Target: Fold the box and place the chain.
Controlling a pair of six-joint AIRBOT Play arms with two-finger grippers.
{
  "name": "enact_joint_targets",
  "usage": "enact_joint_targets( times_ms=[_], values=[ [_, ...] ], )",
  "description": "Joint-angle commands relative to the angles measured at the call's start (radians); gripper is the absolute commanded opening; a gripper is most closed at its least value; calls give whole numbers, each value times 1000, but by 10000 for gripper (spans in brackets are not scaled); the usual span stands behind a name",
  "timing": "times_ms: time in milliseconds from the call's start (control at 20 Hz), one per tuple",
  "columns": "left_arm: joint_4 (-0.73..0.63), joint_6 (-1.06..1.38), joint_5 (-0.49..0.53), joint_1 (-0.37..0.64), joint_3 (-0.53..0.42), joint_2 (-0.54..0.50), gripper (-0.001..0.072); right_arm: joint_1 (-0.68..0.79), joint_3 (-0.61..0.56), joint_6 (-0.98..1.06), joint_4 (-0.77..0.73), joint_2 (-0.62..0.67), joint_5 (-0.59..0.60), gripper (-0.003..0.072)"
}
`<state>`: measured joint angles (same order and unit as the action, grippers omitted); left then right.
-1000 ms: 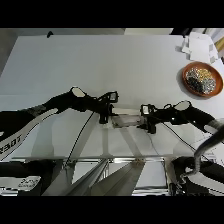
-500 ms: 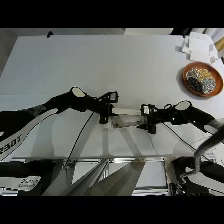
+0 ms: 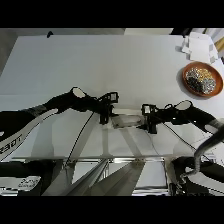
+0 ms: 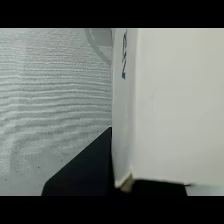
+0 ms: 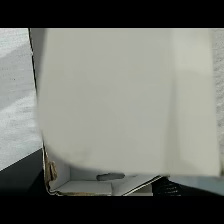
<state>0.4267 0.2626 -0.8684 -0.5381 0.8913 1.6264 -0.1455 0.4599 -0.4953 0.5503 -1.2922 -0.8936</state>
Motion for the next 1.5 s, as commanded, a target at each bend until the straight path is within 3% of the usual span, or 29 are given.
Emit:
enact_joint_targets(
  times_ms=[0, 500, 650, 1450],
  values=[
    [0, 0, 0, 0, 0, -1, 11, 0, 0, 0, -2, 1, -5, 328],
    [0, 0, 0, 0, 0, -1, 11, 0, -1, 0, -2, 1, -8, 403],
    [0, 0, 0, 0, 0, -1, 11, 0, -1, 0, -2, 1, -8, 299],
    [0, 0, 0, 0, 0, -1, 11, 0, -1, 0, -1, 2, -8, 297]
  ],
)
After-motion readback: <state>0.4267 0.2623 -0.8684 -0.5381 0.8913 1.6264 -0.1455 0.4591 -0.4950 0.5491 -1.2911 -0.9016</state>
